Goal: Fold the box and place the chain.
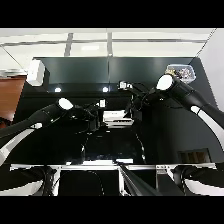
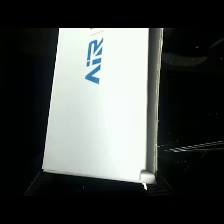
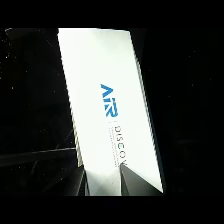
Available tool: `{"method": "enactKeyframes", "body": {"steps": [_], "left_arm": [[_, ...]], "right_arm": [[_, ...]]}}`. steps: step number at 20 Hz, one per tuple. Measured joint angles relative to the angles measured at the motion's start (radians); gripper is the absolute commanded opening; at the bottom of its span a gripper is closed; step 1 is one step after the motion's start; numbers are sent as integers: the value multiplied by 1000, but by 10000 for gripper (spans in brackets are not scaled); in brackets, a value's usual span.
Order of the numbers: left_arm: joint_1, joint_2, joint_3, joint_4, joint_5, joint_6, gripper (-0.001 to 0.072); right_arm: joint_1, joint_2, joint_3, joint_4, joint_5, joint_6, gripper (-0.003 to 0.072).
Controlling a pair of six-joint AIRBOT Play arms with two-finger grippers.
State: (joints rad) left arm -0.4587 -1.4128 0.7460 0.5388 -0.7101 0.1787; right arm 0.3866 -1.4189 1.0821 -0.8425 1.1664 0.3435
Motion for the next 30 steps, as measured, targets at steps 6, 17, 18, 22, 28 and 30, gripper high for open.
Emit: {"method": "enactKeyframes", "body": {"steps": [6, 17, 18, 22, 28, 30], "left_arm": [[0, 0, 0, 0, 0, 1, 390], [0, 0, 0, 0, 0, 1, 390], [0, 0, 0, 0, 0, 1, 389], [0, 0, 0, 0, 0, 0, 390], [0, 0, 0, 0, 0, 0, 390], [0, 0, 0, 0, 0, 0, 390]], "right_arm": [[1, 0, 0, -5, 5, 0, 211], [5, 0, 0, -26, 5, 0, 257], [5, 0, -1, -27, 6, 1, 311], [5, -2, -2, -36, 6, 4, 309], [5, -1, -4, -30, 2, 12, 310], [5, -1, -8, -29, 1, 15, 310]]}}
